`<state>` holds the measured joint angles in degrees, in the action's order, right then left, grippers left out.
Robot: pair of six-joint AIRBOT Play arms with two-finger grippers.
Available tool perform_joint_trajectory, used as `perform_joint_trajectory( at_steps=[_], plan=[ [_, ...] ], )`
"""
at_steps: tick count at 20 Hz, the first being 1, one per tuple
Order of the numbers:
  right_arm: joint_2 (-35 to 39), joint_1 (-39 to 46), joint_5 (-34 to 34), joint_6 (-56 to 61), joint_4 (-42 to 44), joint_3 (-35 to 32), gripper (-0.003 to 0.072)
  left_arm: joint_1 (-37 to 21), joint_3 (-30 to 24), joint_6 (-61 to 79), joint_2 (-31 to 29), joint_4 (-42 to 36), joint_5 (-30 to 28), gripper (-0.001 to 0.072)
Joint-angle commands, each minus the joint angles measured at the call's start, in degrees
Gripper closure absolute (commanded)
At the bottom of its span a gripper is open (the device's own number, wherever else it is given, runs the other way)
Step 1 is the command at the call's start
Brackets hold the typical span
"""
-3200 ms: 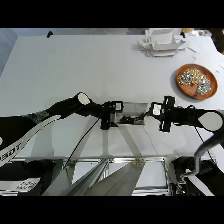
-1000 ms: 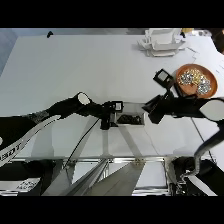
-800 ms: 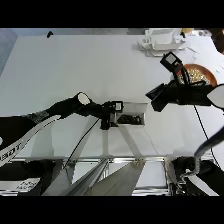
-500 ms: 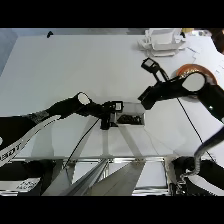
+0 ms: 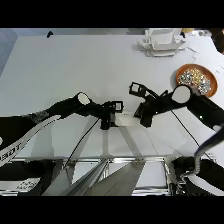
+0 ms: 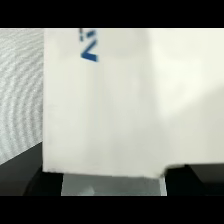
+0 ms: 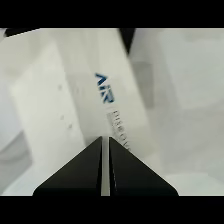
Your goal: Fold the box and place the chain.
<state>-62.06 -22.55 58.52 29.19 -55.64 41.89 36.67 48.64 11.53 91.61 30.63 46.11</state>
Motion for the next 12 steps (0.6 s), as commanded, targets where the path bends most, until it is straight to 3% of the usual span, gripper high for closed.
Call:
perform_joint_trajectory(
  at_steps=[1, 2, 12],
  plan=[
    [5.9, -0.2, -2.5, -5.6, 2.6, -6.3, 0.0570, 0.0, 0.0, 0.0, 0.0, 0.0, 0.0, 0.0438],
    [6.8, -0.2, -2.8, -5.6, 3.1, -6.3, 0.0511, 0.0, 0.0, 0.0, 0.0, 0.0, 0.0, 0.0438],
    [7.0, -1.5, -5.8, -10.3, 6.1, -6.3, 0.0458, 0.0, 0.0, 0.0, 0.0, 0.0, 0.0, 0.0438]
  ],
)
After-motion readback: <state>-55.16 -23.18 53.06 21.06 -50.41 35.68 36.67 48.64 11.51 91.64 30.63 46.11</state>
